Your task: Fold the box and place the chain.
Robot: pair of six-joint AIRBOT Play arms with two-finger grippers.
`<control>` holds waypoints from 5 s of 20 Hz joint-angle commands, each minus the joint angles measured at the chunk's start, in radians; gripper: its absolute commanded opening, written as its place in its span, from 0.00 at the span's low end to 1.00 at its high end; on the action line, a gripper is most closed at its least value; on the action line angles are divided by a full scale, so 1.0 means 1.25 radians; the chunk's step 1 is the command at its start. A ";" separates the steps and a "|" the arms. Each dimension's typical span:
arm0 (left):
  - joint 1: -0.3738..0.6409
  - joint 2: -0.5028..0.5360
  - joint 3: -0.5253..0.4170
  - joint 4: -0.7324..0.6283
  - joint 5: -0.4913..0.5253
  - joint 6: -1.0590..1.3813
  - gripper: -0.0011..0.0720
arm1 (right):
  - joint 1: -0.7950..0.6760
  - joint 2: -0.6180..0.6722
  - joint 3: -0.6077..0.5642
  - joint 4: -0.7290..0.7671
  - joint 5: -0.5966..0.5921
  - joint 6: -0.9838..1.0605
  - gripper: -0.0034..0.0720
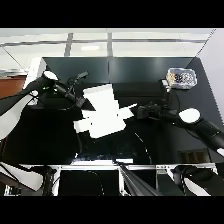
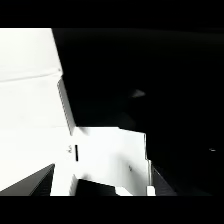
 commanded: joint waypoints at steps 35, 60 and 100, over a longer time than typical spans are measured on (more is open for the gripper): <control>-0.258 0.221 -0.272 0.039 0.462 0.511 0.05 | 0.140 -0.055 0.000 -0.322 0.258 -0.555 0.99; -0.258 0.221 -0.272 0.039 0.461 0.510 0.05 | 0.184 -0.056 0.022 -0.329 0.015 -0.554 0.99; -0.258 0.221 -0.272 0.039 0.461 0.511 0.05 | 0.098 -0.273 0.054 -0.078 0.115 -0.867 0.99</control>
